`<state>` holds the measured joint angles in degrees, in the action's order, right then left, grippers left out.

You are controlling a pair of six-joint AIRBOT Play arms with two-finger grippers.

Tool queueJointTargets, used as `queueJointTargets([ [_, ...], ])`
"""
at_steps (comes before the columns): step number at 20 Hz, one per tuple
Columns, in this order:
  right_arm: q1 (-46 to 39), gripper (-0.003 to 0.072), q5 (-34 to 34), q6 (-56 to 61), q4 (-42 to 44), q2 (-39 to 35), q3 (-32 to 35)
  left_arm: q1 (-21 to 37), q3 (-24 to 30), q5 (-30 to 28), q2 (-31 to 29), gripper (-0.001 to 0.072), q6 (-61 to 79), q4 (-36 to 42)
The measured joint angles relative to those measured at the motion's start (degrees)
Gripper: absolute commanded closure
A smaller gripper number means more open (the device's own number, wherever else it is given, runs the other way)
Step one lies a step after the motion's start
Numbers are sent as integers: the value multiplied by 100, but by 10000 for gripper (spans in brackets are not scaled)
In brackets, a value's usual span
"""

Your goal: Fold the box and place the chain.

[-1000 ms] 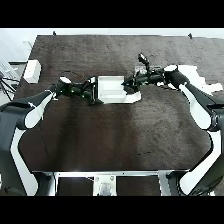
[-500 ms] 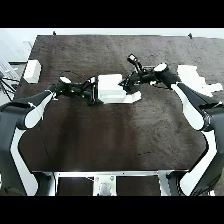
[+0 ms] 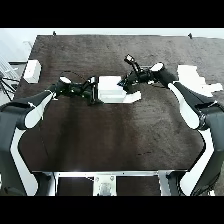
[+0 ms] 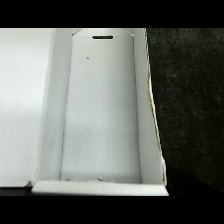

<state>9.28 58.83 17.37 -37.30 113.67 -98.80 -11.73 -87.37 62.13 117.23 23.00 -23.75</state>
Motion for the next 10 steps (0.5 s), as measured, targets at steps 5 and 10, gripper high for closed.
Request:
queueJointTargets([
  [5, -13, 640, 210, 31, -752, -804, 125, -2, 0, 2, 0, 359, -2, 0],
  [10, -52, 48, 278, 4, -1867, -1440, 885, -2, 0, 2, 0, 359, -4, 0],
])
